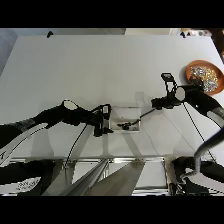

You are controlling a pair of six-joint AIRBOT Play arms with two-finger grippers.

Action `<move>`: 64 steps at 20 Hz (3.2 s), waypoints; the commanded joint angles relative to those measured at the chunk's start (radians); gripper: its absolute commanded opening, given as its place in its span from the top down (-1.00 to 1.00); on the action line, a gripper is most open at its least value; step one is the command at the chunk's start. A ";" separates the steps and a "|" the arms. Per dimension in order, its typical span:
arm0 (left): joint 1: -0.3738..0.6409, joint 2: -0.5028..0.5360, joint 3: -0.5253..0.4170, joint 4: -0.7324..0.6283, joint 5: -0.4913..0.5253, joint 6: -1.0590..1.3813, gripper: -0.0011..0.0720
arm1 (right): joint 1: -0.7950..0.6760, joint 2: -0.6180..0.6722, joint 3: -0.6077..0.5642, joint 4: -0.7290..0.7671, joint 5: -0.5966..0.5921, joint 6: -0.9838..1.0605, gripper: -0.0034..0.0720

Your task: Fold the box and place the chain.

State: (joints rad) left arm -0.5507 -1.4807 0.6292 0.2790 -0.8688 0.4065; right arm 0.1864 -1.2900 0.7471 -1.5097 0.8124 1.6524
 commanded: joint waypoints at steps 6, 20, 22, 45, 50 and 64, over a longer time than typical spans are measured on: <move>0.000 0.000 0.000 0.000 0.000 0.000 0.78 | -0.001 -0.003 0.001 -0.005 0.000 0.000 0.38; 0.000 0.000 0.000 0.000 0.000 0.000 0.78 | -0.001 -0.011 0.001 -0.006 0.045 -0.015 0.74; 0.000 0.000 0.000 0.000 0.000 0.000 0.78 | -0.001 0.003 0.001 -0.009 0.047 -0.016 0.77; 0.000 0.000 0.000 0.000 0.000 0.000 0.78 | 0.000 0.003 0.001 -0.037 0.084 0.027 0.11; 0.000 0.000 0.000 0.000 0.000 0.000 0.78 | -0.001 -0.005 0.001 -0.034 0.031 0.042 0.11; 0.000 0.000 0.000 0.000 0.000 0.000 0.78 | -0.001 -0.017 0.001 -0.035 0.052 0.053 0.28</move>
State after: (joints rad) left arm -0.5507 -1.4807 0.6292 0.2790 -0.8688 0.4065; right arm 0.1860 -1.2991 0.7475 -1.5452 0.8532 1.7027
